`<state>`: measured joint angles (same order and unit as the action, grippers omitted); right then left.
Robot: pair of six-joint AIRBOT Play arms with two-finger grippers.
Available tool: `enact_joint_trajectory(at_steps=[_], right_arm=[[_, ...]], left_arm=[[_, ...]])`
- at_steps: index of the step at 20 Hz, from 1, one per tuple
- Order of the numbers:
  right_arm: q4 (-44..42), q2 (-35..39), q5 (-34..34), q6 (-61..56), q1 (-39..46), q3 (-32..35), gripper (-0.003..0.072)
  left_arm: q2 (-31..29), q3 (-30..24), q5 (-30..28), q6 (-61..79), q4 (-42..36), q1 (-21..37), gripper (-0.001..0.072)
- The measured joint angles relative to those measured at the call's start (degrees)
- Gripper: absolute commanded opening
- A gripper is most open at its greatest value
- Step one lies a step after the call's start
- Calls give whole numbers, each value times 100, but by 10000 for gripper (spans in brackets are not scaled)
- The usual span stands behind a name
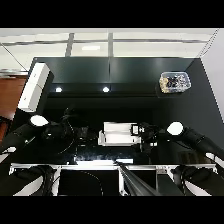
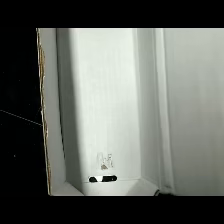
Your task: Fold the box and place the chain.
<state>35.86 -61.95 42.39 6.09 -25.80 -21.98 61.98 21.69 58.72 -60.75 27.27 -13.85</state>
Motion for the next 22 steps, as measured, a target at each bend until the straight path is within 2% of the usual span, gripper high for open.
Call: enact_joint_trajectory(at_steps=[5,10,14,22], right_arm=[[0,0,-4,0,0,0,422],[0,0,-7,-2,0,0,422],[-2,0,-9,-2,0,0,422],[0,0,-9,0,0,0,422]], left_arm=[[0,116,-111,68,-116,-376,705],[0,387,-1080,-96,-17,-1235,690],[0,636,-1749,-774,612,-1805,689],[0,883,-2103,-2297,1974,-2433,689]])
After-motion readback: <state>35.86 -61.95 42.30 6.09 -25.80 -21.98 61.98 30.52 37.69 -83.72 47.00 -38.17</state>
